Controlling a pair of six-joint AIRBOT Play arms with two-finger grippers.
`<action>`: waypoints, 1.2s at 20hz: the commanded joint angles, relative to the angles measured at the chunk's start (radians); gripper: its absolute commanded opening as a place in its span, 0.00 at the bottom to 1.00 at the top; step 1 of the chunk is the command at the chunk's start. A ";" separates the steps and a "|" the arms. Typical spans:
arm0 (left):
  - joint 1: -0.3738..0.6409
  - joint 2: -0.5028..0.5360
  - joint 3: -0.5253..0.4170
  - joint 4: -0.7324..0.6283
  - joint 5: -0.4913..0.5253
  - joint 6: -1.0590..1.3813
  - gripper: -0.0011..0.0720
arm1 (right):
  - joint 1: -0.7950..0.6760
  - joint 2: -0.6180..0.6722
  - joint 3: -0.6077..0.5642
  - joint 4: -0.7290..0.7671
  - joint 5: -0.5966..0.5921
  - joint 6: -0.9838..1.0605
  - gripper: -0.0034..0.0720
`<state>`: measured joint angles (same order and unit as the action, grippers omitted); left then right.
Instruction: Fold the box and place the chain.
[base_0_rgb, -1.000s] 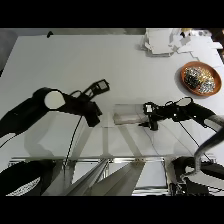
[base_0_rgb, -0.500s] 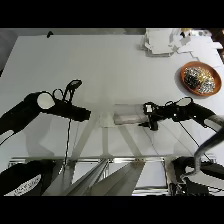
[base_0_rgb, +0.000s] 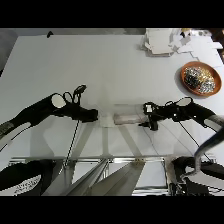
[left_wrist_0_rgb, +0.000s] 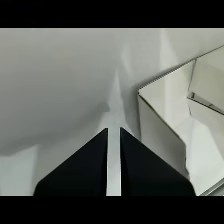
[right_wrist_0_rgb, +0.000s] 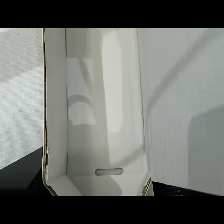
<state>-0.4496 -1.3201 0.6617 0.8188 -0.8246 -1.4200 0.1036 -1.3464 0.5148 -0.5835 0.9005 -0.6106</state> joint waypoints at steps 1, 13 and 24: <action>-0.044 -0.034 -0.001 -0.073 0.054 0.034 0.14 | 0.000 0.000 0.000 0.000 0.000 0.000 0.63; -0.086 -0.029 0.000 -0.099 0.055 0.086 0.02 | 0.000 0.000 0.000 0.000 0.000 0.000 0.63; -0.088 -0.015 0.000 0.079 0.051 -0.114 0.02 | 0.000 0.000 0.000 0.000 0.000 0.000 0.63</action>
<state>-0.5358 -1.3228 0.6613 0.8711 -0.7750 -1.4963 0.1036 -1.3464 0.5152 -0.5835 0.9001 -0.6106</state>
